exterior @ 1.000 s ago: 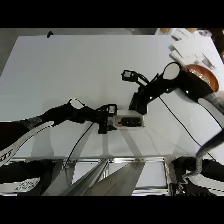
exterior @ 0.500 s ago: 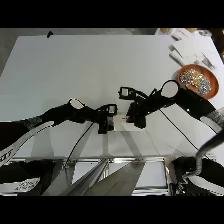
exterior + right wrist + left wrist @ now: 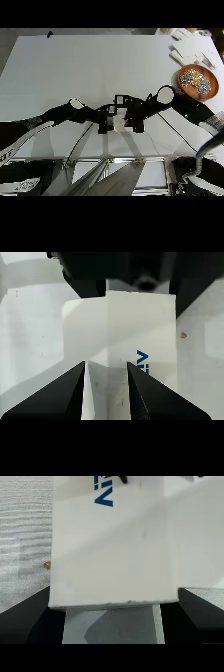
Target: Fold the box and place the chain.
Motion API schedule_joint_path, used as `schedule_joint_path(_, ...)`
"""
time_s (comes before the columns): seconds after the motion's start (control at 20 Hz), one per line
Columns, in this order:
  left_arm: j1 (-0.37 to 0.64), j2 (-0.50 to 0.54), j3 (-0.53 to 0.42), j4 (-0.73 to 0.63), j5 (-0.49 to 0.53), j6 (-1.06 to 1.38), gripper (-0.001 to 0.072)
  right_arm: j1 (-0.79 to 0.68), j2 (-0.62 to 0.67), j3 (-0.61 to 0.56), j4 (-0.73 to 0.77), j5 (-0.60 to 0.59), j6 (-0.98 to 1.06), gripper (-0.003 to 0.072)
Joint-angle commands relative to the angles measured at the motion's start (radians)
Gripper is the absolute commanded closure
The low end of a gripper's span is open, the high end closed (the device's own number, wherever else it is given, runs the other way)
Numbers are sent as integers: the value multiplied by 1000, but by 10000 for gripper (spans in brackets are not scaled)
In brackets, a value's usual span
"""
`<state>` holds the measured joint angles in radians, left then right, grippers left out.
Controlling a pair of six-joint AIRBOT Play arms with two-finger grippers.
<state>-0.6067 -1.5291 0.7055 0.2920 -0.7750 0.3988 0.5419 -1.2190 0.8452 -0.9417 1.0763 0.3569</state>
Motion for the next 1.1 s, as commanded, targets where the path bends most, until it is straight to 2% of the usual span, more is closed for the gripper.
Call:
schedule_joint_path(0.0, 1, 1, 0, 0, 0, 0, 395, 14, 3, -6, -31, -37, 2, 385)
schedule_joint_path(0.35, 1, 0, 0, 0, 0, 0, 395, 26, 3, -27, 8, -61, 8, 385)
schedule_joint_path(0.65, 1, 1, 0, 0, 0, 0, 395, 26, 4, -42, -72, -156, 9, 389)
schedule_joint_path(0.8, 1, 0, 0, 0, 0, 0, 395, 26, 6, -42, -72, -162, 9, 397)
schedule_joint_path(0.85, 1, 0, 0, 0, 0, 0, 395, 26, 11, -42, -73, -162, 9, 421)
schedule_joint_path(0.9, 1, 1, 0, 0, 0, 0, 395, 26, 21, -42, -73, -162, 8, 489)
schedule_joint_path(0.95, 1, 1, 0, 0, 0, 0, 395, 26, 39, -42, -72, -164, 8, 520)
schedule_joint_path(1.05, 1, 1, 0, 0, 0, 0, 395, 25, 70, -42, -75, -180, 8, 520)
